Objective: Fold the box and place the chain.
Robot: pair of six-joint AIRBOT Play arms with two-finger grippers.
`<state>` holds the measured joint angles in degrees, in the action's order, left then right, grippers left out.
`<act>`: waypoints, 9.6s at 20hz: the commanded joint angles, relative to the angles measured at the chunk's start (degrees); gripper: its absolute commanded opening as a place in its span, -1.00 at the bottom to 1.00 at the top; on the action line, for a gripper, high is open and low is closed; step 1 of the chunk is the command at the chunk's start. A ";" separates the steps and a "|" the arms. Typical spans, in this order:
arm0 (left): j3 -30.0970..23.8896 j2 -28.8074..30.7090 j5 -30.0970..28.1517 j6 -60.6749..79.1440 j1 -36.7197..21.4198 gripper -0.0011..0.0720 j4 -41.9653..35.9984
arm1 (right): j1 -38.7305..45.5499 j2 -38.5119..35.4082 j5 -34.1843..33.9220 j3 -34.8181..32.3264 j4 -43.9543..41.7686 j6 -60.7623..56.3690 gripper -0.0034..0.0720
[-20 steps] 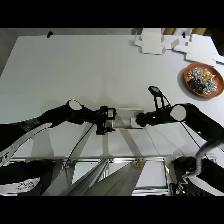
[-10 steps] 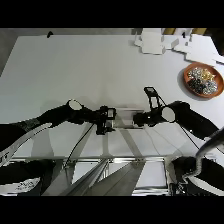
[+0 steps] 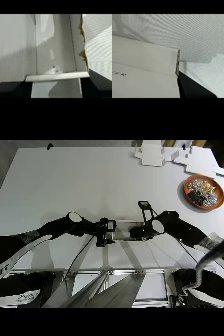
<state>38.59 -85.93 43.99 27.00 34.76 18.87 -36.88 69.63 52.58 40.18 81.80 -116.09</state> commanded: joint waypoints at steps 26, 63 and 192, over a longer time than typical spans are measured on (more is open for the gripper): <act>0.00 0.04 -0.02 -0.02 -0.02 -0.56 0.00 | -0.68 2.12 -0.96 0.46 4.44 -5.86 -0.85; 0.00 0.04 -0.02 -0.02 -0.02 -0.56 0.00 | 52.72 11.30 5.49 33.51 5.03 34.23 -0.14; 0.00 0.04 0.00 -0.02 -0.02 -0.56 0.00 | 11.58 -16.87 2.60 -2.82 -23.78 52.13 -0.82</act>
<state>38.59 -85.93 43.99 26.96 34.76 18.85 -25.23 51.18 55.70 37.47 58.22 -64.38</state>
